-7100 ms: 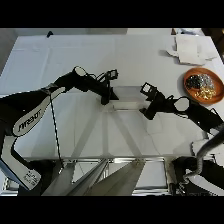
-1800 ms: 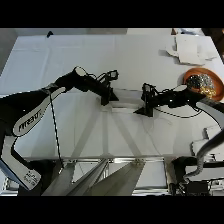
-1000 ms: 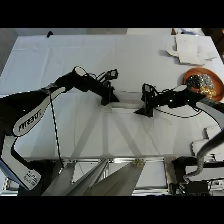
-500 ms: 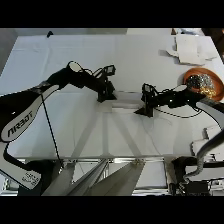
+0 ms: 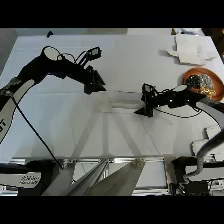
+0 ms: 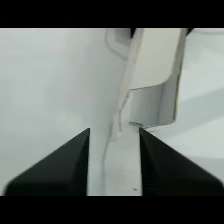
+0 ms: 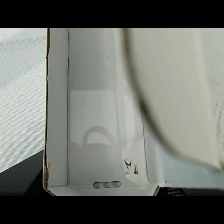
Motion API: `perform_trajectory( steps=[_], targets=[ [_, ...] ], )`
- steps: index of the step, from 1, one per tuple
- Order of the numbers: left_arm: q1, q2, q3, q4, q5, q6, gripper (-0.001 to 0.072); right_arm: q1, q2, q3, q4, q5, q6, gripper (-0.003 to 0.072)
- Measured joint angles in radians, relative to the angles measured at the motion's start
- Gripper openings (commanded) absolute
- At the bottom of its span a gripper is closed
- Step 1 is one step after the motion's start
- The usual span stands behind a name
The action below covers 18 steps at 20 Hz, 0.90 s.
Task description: Fold the box and place the chain.
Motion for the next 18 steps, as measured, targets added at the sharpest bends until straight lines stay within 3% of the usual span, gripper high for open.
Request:
perform_trajectory(
  steps=[5,10,13,18],
  targets=[
    [-0.034,0.001,0.000,-0.005,-0.079,-0.024,0.0009,0.000,0.000,0.000,0.000,0.000,0.000,0.0503],
    [-0.095,-0.079,0.000,-0.051,-0.100,-0.031,0.0010,0.000,0.000,0.000,0.000,0.000,0.000,0.0503],
    [-0.105,-0.136,0.000,-0.161,-0.047,-0.033,0.0009,0.000,0.000,0.000,0.000,0.000,0.000,0.0503],
    [-0.089,-0.176,0.000,-0.345,0.145,-0.034,0.0009,0.000,0.000,0.000,0.001,0.000,0.001,0.0503]
  ],
)
